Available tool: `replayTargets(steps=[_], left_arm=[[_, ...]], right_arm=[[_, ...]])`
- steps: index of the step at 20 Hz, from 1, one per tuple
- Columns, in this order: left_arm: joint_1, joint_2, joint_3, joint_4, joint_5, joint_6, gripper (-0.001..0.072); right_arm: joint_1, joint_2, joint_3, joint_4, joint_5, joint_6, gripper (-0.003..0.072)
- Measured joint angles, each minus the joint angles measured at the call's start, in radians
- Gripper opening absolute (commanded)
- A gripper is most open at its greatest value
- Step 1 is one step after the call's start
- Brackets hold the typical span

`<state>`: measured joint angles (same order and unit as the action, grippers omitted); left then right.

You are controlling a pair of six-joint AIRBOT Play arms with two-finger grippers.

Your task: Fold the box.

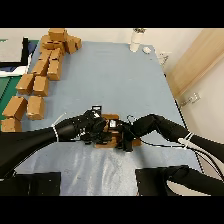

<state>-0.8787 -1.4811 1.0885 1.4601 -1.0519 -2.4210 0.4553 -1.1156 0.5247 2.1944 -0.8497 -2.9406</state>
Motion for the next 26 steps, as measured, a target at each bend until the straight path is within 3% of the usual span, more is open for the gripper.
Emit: replayTargets(steps=[10, 21, 24, 26], left_arm=[[0.063, 0.000, 0.117, -0.074, -0.193, 0.022, 0.0481], [0.381, -0.001, 0.143, -0.461, -0.301, 0.320, 0.0464], [0.500, -0.006, 0.143, -0.530, -0.344, 0.489, 0.0007], [0.571, -0.012, 0.143, -0.547, -0.368, 0.656, 0.0010]], right_arm=[[0.000, 0.000, 0.000, 0.000, 0.000, 0.000, 0.0579], [0.000, 0.000, 0.000, 0.000, 0.000, 0.000, 0.0579], [0.000, 0.000, 0.000, 0.000, 0.000, 0.000, 0.0579], [0.000, 0.000, 0.000, 0.000, 0.000, 0.000, 0.0579]])
